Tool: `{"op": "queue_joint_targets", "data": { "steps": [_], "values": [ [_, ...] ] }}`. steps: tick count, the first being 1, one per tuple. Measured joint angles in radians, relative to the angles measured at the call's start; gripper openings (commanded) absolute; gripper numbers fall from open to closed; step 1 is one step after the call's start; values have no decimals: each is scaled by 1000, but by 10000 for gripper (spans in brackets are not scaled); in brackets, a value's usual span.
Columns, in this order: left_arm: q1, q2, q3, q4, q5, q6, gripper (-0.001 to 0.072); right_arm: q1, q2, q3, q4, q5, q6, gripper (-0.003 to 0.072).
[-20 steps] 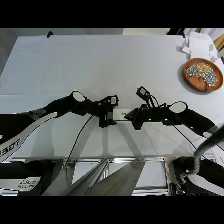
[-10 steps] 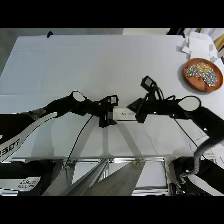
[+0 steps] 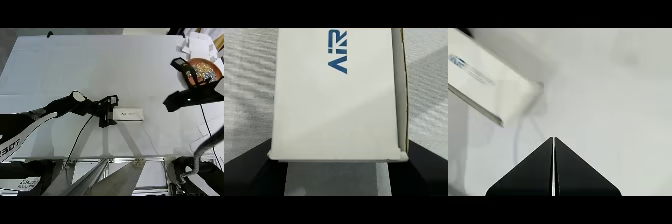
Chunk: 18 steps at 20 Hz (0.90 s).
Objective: Fold the box and place the chain.
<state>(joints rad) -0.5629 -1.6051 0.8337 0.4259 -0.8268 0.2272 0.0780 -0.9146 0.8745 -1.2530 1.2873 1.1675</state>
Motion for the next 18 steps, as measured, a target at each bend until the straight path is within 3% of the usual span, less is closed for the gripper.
{"op": "queue_joint_targets", "data": {
  "steps": [8,16,18],
  "values": [
    [0,0,0,0,0,0,252,-171,2,-244,-148,90,146,8],
    [0,0,0,-4,0,0,247,-187,2,-286,-175,146,168,8],
    [0,0,0,-13,-2,0,13,-188,2,-287,-177,148,169,8]
  ]
}}
